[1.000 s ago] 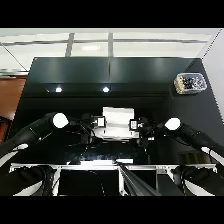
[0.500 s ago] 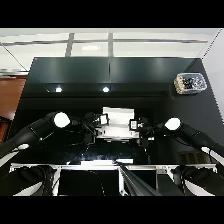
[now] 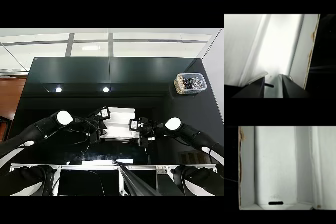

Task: Fold the box and place the chain.

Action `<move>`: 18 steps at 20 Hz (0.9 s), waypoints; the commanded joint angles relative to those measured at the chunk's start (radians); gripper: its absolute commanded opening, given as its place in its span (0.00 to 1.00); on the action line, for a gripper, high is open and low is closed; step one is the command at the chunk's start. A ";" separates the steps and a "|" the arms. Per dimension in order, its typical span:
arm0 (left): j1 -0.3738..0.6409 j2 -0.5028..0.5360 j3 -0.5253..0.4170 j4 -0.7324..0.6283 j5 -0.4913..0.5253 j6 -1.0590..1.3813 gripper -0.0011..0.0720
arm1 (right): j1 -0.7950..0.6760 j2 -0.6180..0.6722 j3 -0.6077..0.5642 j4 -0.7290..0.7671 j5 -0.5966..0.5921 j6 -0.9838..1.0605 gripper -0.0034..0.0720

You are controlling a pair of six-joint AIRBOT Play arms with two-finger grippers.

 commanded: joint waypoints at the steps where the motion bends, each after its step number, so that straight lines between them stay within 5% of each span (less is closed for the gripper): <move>1: -0.001 -0.018 0.001 -0.053 -0.002 0.003 0.38 | 0.001 0.000 0.000 0.001 0.000 0.000 0.59; 4: -0.001 -0.018 0.001 -0.028 0.005 0.003 0.42 | 0.001 0.000 0.000 0.001 0.000 0.000 0.59; 6: -0.001 -0.019 0.001 -0.028 0.007 0.004 0.71 | 0.001 0.000 0.000 0.001 0.000 0.000 0.59; 7: -0.001 -0.019 0.001 -0.024 0.007 0.005 0.75 | 0.001 0.000 0.000 0.001 0.000 0.000 0.59; 8: -0.001 -0.019 0.001 -0.014 0.006 0.005 0.74 | 0.001 0.000 0.000 0.001 0.000 0.000 0.59; 9: -0.001 -0.018 0.001 -0.002 0.006 0.005 0.53 | 0.001 0.000 0.000 0.001 0.000 0.000 0.59; 10: -0.001 -0.019 0.001 0.002 0.006 0.005 0.49 | 0.001 0.000 0.000 0.001 0.000 0.000 0.59; 12: -0.001 -0.018 0.001 0.003 0.006 0.004 0.71 | 0.001 0.000 0.000 0.001 0.000 0.000 0.59; 13: 0.000 -0.017 0.003 0.008 0.006 0.003 0.55 | 0.001 0.000 0.000 0.001 0.000 0.000 0.59; 14: 0.004 -0.012 0.010 0.019 -0.006 -0.002 0.13 | 0.001 0.000 0.000 0.001 0.000 0.000 0.59; 15: 0.014 0.000 0.025 0.048 -0.028 -0.005 0.05 | 0.001 0.000 0.000 0.001 0.000 0.000 0.59; 18: 0.089 0.092 0.061 0.185 -0.050 -0.205 0.05 | 0.001 0.000 0.000 0.001 0.000 0.000 0.59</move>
